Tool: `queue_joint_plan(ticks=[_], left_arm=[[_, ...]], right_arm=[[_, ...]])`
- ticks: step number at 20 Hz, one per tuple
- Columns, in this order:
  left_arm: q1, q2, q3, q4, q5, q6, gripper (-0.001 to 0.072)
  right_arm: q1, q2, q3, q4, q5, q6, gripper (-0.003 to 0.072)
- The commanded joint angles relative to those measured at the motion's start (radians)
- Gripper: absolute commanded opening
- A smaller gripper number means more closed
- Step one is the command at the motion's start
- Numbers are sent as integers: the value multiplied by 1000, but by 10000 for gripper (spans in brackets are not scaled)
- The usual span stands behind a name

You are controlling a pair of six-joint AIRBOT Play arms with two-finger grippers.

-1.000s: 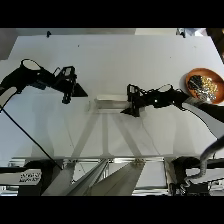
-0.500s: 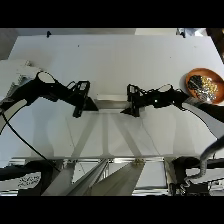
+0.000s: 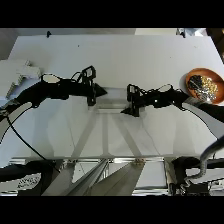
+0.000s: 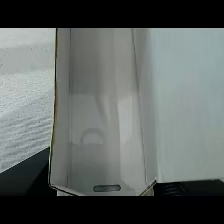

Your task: Fold the box and place the chain.

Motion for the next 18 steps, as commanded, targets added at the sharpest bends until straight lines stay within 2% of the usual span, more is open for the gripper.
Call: queue_joint_plan(ticks=[1,7,11,13,15,18], left_arm=[[-2,-23,-1,-42,162,-4,8],[-5,-108,-3,-42,163,-13,7],[-3,-95,-3,-43,119,-28,8],[1,-66,-3,-42,60,-28,8],[11,-29,-3,-22,-49,-26,6],[24,16,-3,110,-177,-26,6]], right_arm=[[0,0,1,-2,-1,0,515],[0,0,1,-2,-1,0,515],[0,0,1,-2,-1,0,515],[0,0,1,-2,-1,0,515],[0,0,1,-2,-1,0,515],[0,0,1,-2,-1,0,515]])
